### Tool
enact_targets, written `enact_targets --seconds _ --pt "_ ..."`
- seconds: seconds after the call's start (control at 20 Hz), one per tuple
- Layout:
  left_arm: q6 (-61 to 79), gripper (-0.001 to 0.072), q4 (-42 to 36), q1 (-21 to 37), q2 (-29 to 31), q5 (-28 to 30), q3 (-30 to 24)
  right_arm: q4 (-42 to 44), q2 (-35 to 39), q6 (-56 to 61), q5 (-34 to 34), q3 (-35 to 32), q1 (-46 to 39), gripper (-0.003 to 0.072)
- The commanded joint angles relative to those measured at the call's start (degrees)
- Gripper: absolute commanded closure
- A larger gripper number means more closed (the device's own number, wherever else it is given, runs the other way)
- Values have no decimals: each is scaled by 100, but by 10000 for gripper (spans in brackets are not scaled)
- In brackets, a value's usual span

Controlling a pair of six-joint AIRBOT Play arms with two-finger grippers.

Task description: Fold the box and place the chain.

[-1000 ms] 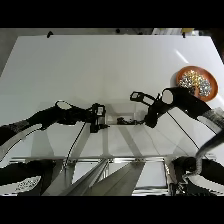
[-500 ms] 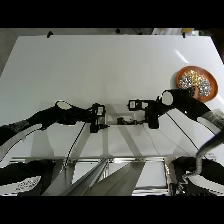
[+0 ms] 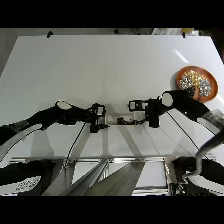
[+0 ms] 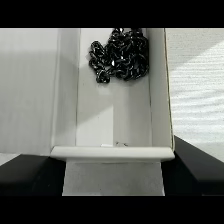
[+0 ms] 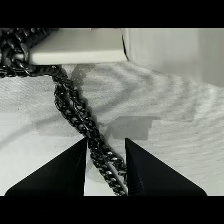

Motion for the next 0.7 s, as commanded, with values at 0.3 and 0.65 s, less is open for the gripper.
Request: enact_targets --seconds 0.3,0.65 --pt "2 456 0 2 4 0 0 28 -13 -4 2 -227 2 513" --pt "0 456 0 2 4 0 0 -66 188 81 7 -295 2 670"
